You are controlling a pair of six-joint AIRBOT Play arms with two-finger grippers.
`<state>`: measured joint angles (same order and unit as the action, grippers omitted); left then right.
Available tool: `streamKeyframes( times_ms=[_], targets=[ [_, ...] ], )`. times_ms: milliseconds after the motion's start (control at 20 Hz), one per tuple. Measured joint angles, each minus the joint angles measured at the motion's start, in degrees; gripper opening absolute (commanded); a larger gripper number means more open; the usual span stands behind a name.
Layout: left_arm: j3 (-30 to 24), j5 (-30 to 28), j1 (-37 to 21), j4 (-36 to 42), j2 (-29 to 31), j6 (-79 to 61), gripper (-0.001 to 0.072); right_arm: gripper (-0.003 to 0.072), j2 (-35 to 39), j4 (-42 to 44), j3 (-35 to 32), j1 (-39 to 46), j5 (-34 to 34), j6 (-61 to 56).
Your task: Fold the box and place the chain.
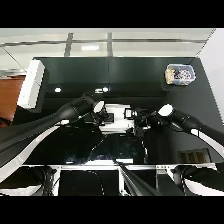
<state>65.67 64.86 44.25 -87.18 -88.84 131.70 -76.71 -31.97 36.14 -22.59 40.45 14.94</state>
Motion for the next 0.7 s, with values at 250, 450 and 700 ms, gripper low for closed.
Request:
streamKeyframes(
  times_ms=[250, 450, 700],
  targets=[
    [0.00, -0.04, -0.04, 0.13, -0.02, -0.28, 0.0024, 0.0611, 0.28, -0.26, 0.07, 0.22, 0.07, -0.48],
    [0.00, -0.31, -0.04, 0.24, -0.02, -0.22, 0.0025, 0.0610, 3.10, -1.51, 0.20, 1.49, 1.33, -1.99],
    [0.00, 0.15, -0.04, 0.44, -0.02, -0.57, 0.0025, 0.0601, 6.25, -7.67, 0.24, 2.19, 2.56, -2.58]
  ],
)
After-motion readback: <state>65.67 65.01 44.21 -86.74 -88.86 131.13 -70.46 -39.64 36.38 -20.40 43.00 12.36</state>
